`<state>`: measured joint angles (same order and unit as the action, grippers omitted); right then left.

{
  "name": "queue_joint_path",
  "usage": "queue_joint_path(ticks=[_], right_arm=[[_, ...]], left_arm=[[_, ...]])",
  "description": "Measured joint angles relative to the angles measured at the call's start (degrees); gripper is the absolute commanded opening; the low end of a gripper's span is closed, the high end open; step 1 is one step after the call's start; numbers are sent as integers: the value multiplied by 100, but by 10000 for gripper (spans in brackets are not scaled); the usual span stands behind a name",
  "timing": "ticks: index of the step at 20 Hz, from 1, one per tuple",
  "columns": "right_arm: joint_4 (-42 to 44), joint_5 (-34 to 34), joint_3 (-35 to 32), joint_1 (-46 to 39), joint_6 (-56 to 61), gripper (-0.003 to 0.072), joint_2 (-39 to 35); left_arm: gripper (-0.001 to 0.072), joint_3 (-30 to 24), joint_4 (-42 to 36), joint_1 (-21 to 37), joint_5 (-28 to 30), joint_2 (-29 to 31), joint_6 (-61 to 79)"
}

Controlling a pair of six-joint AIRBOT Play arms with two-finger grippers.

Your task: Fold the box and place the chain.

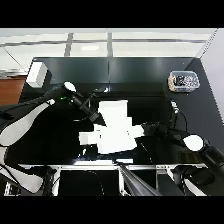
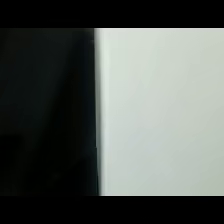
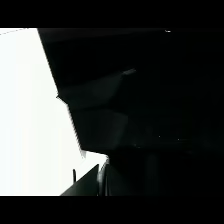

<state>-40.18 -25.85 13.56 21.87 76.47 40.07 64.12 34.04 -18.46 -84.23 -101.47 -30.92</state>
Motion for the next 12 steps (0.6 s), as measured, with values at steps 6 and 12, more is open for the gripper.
queue_joint_path(ticks=[6,12], right_arm=[[-1408,-1281,981,-450,-33,711,-9],[-3440,-2124,2004,-774,-37,711,-7]], left_arm=[[21,-72,-55,144,-210,317,175],[26,-1196,-391,-127,1132,1567,1233]])
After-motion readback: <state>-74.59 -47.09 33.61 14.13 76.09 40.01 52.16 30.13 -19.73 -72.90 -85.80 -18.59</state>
